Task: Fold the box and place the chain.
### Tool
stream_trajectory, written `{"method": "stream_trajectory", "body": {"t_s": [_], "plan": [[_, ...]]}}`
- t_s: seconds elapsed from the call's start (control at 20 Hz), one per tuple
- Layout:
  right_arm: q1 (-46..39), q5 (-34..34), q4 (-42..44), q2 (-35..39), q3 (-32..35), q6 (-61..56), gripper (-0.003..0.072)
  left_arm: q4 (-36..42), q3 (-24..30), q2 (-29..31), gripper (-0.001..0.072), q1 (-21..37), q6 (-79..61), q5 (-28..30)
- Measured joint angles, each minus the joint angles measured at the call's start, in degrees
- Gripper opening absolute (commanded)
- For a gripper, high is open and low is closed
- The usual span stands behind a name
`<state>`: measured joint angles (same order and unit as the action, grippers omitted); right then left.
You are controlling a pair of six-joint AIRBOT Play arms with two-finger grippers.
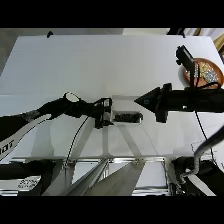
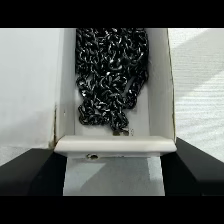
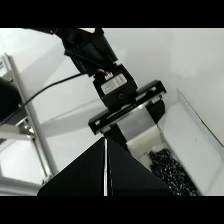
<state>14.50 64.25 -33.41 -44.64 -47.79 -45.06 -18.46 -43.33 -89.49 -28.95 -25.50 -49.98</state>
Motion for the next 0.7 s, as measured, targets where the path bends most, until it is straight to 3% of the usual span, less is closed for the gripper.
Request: {"method": "stream_trajectory", "body": {"t_s": [0.2, 0.55, 0.65, 0.7], "plan": [[2.7, -2.1, -4.5, -3.4, 0.0, 0.4, 0.0014, 0.0, 0.0, 0.0, 0.0143, 0.0, 0.0, 0.0], [-0.7, 0.2, -24.5, -6.4, 0.8, 4.6, 0.0034, 0.0, 0.0, 0.0, 0.0143, 0.0, 0.0, 0.0], [-4.4, 0.0, -27.2, -6.6, 2.6, 9.6, 0.0429, 0.0, 0.0, 0.0, 0.0143, 0.0, 0.0, 0.0], [-5.9, -0.9, -28.2, -6.8, 4.0, 12.2, 0.0462, 0.0, 0.0, 0.0, 0.0143, 0.0, 0.0, 0.0]]}}
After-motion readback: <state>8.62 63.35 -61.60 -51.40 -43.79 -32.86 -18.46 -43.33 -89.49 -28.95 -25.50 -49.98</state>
